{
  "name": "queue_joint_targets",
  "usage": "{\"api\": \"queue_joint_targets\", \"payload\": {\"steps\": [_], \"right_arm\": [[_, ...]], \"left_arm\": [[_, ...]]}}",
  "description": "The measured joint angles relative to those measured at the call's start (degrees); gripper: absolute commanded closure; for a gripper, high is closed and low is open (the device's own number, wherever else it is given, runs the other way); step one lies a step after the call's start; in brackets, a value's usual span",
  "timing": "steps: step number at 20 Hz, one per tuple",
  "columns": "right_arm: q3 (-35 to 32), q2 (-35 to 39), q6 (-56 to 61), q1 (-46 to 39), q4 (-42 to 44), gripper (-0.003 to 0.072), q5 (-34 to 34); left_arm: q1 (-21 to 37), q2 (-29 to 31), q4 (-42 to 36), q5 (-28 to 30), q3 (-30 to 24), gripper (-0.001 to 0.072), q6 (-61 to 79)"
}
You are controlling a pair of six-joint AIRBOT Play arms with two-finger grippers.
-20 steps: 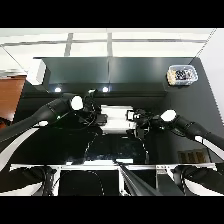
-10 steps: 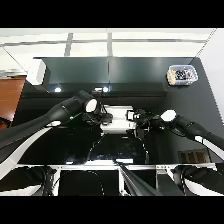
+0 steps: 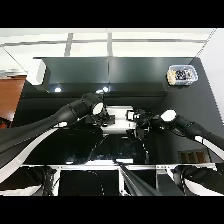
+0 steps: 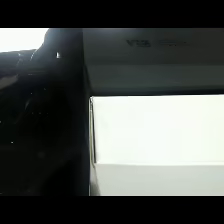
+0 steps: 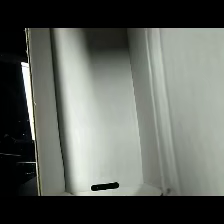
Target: Fold the box and place the chain.
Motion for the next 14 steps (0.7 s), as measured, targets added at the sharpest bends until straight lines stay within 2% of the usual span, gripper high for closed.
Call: {"api": "queue_joint_targets", "payload": {"steps": [4, 5, 6, 7, 10, 11, 12, 13, 14], "right_arm": [[0.0, 0.0, -0.1, 0.0, 0.0, 0.0205, 0.0], [0.0, 0.0, -0.1, 0.0, 0.0, 0.0205, 0.0], [0.0, 0.0, 0.1, 0.0, 0.0, 0.0204, 0.0], [0.0, 0.0, 0.1, 0.0, 0.0, 0.0204, 0.0], [0.0, 0.0, 0.0, 0.0, 0.0, 0.0204, 0.0], [0.0, 0.0, 0.0, 0.0, 0.0, 0.0204, 0.0], [0.0, 0.0, 0.0, 0.0, 0.0, 0.0205, 0.0], [0.0, 0.0, 0.0, 0.0, 0.0, 0.0205, 0.0], [0.0, 0.0, -0.2, 0.0, -0.1, 0.0204, 0.0]], "left_arm": [[0.0, -0.1, -0.4, -0.1, 0.1, 0.0679, -1.0], [0.0, -0.1, -0.4, -0.1, 0.1, 0.0512, -1.0], [0.0, -0.1, -0.6, 0.0, 0.1, 0.0303, -1.4], [0.0, -0.1, -0.9, 0.2, 0.1, 0.0218, -1.4], [0.0, -0.1, -1.5, 0.3, 0.2, 0.0224, -1.4], [0.0, -0.1, -1.6, 0.4, 0.2, 0.0339, -1.4], [0.0, -0.1, -1.6, 0.5, 0.2, 0.0592, -1.6], [0.1, -0.1, -1.6, 0.4, 0.2, 0.0688, -1.6], [0.2, -0.1, -1.2, 0.1, 0.2, 0.0688, -1.2]]}}
